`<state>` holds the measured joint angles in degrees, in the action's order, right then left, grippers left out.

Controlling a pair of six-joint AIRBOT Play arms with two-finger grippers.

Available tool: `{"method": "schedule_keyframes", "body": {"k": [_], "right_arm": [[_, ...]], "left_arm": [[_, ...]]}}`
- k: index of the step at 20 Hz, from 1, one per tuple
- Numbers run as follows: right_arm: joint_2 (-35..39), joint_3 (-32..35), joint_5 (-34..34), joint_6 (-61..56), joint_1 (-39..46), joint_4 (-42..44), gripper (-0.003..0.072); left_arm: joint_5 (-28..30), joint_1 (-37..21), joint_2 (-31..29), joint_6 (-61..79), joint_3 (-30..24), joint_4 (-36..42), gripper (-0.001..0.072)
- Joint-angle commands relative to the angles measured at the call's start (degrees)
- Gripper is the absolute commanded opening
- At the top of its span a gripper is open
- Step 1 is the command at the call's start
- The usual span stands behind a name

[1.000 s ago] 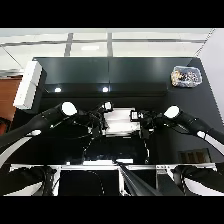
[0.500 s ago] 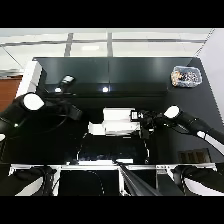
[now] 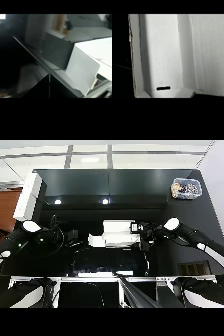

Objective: Fold the box and place the chain.

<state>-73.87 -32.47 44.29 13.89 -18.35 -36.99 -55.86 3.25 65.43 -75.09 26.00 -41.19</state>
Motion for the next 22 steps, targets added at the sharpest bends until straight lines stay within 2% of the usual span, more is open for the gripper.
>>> {"method": "schedule_keyframes", "body": {"k": [1,4,9,13,20,21,22], "right_arm": [[0.0,-0.1,0.0,0.0,0.0,0.0,0.0127],[0.0,-0.1,0.0,0.0,0.0,0.0,0.0127],[0.0,-0.1,0.0,0.0,0.0,0.0,0.0127],[0.0,-0.1,0.0,0.0,0.0,0.0,0.0127],[0.0,-0.1,0.0,0.0,0.0,0.0,0.0127],[0.0,-0.1,0.0,0.0,0.0,0.0,0.0127],[0.0,-0.1,0.0,0.0,0.0,0.0,0.0127]], "left_arm": [[1.3,-0.5,2.5,3.0,-1.8,5.9,0.0025],[3.8,2.1,3.5,5.0,-1.6,8.5,0.0025],[4.2,9.4,9.5,6.4,1.9,8.7,0.0025],[2.3,9.7,11.6,10.5,4.0,10.4,0.0026],[-4.4,7.1,11.6,25.9,4.7,22.8,0.0031],[-4.5,7.0,11.6,25.8,4.7,23.5,0.0157],[-4.4,7.0,11.6,25.8,4.7,23.8,0.0393]]}}
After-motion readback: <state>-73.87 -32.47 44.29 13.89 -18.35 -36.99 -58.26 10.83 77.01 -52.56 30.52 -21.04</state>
